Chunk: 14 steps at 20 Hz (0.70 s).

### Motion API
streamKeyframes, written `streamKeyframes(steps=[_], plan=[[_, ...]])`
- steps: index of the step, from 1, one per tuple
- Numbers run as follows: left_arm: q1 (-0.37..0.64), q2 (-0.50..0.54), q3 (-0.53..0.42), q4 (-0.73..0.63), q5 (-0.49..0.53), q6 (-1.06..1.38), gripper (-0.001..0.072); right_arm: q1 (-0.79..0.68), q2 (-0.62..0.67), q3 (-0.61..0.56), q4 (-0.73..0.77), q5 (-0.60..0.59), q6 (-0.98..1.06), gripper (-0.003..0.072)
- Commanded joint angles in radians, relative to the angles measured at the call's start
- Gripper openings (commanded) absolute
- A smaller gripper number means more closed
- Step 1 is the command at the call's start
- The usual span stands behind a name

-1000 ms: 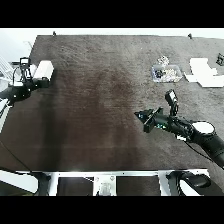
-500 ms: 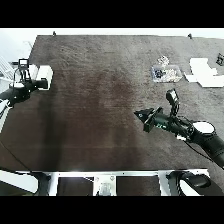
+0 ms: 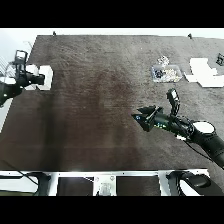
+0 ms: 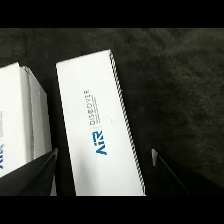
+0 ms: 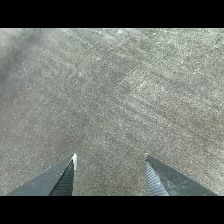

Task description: Fold the box and place the chain.

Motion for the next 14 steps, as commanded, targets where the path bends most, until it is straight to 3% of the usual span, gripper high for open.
streamKeyframes(steps=[1, 2, 3, 4, 5, 6, 11, 14], plan=[[0.059, 0.112, -0.001, 0.066, -0.187, -0.092, 0.0717, 0.000, 0.001, 0.001, 0.001, 0.000, 0.000, 0.0526], [0.085, 0.139, -0.001, 0.069, -0.286, -0.138, 0.0605, 0.000, 0.002, 0.001, 0.002, 0.000, 0.000, 0.0396], [0.105, 0.163, -0.001, 0.068, -0.401, -0.164, 0.0275, 0.000, 0.002, 0.001, 0.019, 0.001, 0.001, 0.0093], [0.114, 0.187, -0.001, 0.066, -0.531, -0.145, 0.0022, 0.000, 0.003, 0.001, 0.052, 0.001, 0.000, 0.0011], [0.109, 0.211, -0.004, 0.060, -0.611, -0.123, 0.0017, 0.001, 0.010, 0.001, 0.076, 0.000, 0.000, 0.0009], [0.093, 0.257, -0.027, 0.031, -0.629, -0.074, 0.0016, 0.001, 0.024, 0.001, 0.077, -0.012, 0.000, 0.0009], [-0.049, 0.624, -0.293, -0.175, -0.404, 0.029, 0.0016, 0.002, 0.190, -0.007, 0.075, -0.206, 0.000, 0.0008], [-0.191, 0.811, -0.489, -0.279, -0.242, 0.196, 0.0016, 0.002, 0.301, -0.013, 0.023, -0.282, 0.000, 0.0007]])
